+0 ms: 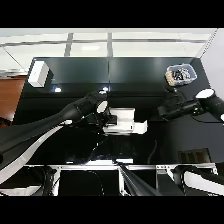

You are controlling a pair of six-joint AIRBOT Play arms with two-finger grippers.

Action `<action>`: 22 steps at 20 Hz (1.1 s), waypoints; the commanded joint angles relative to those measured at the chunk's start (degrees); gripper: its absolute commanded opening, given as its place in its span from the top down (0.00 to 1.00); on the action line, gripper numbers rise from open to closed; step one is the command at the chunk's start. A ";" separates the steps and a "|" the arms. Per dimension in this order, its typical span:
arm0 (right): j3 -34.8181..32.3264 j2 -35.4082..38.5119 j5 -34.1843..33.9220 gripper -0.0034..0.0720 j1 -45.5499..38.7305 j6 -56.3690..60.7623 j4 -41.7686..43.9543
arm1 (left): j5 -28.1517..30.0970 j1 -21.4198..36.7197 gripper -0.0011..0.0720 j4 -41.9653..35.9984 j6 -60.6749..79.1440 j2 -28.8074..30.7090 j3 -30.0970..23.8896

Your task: Fold the box and place the chain.

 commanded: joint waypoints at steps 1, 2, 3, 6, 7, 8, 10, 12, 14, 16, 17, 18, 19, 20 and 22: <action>-0.76 0.07 -1.11 0.93 -7.28 1.51 -2.54 | 0.04 0.02 0.95 -0.09 0.02 0.00 0.02; -2.86 0.07 -3.61 0.93 -8.17 1.97 -2.54 | 0.04 0.02 0.95 -0.09 0.02 0.00 0.02; -5.51 0.07 -6.36 0.93 -8.20 2.27 -2.10 | 0.04 0.02 0.95 -0.09 0.02 0.00 0.02; -12.31 0.02 -12.37 0.93 -4.87 1.79 1.90 | 0.07 0.02 0.95 -0.09 0.02 0.00 0.02; -13.22 -0.13 -13.75 0.93 -2.86 1.81 1.97 | 0.04 0.02 0.95 -0.07 0.02 0.00 0.02; -13.62 -0.24 -15.32 0.93 -0.42 1.84 1.99 | 0.07 0.02 0.95 -0.09 0.02 0.00 0.02; -13.62 -0.28 -18.53 0.93 4.28 1.88 2.62 | 0.07 0.02 0.95 -0.09 0.02 0.00 0.02; -13.62 -0.63 -21.20 0.93 7.89 1.84 4.35 | 0.04 0.02 0.95 -0.09 0.02 0.00 0.02; -13.62 -1.40 -21.42 0.93 9.73 -0.11 7.28 | 0.04 0.02 0.95 -0.09 0.02 0.00 0.02; -13.55 -1.46 -18.64 0.93 9.70 -5.77 11.47 | 0.04 0.02 0.95 -0.09 0.02 0.00 0.02; -13.44 -1.46 -16.85 0.93 9.01 -8.02 13.16 | 0.04 0.02 0.95 -0.09 0.02 0.00 0.02; -13.07 -1.46 -15.06 0.93 8.31 -9.22 13.51 | 0.04 0.02 0.95 -0.09 0.02 0.00 0.02; -12.44 -1.42 -13.31 0.93 7.72 -9.27 13.03 | 0.04 0.02 0.95 -0.09 0.02 0.00 0.02; -11.63 -1.40 -11.08 0.93 7.39 -9.25 12.72 | 0.07 0.02 0.95 -0.09 0.02 0.00 0.02; -9.97 -1.40 -6.82 0.82 7.56 -9.18 12.81 | 0.04 0.02 0.95 -0.09 0.02 0.00 0.02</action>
